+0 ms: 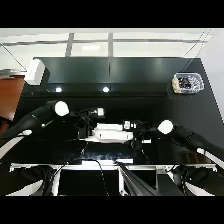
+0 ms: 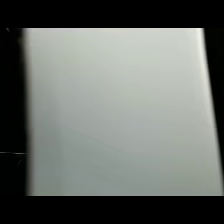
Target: Fold the box and place the chain.
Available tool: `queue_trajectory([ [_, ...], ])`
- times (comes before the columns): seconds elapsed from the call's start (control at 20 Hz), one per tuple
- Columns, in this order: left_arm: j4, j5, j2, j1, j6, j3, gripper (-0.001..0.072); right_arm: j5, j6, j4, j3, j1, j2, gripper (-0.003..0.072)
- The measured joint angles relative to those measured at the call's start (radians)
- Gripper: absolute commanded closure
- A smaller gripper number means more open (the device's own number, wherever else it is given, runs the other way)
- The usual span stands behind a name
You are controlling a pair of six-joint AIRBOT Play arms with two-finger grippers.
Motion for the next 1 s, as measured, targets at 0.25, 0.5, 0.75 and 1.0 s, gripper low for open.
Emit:
queue_trajectory([
  [0.25,0.024,-0.053,0.058,0.138,-0.112,0.000,0.0684,-0.005,0.000,0.000,0.000,0.000,0.000,0.0330],
  [0.5,0.001,-0.257,0.085,0.214,-0.299,-0.006,0.0686,-0.008,0.000,0.000,0.000,0.000,0.000,0.0330],
  [0.75,-0.210,-0.320,0.117,0.177,-0.364,-0.053,0.0685,-0.011,0.000,0.000,0.000,0.000,0.000,0.0330],
  [1.0,-0.487,-0.180,0.109,0.103,-0.290,-0.082,0.0685,-0.013,0.000,0.005,0.000,0.000,0.000,0.0330],
])
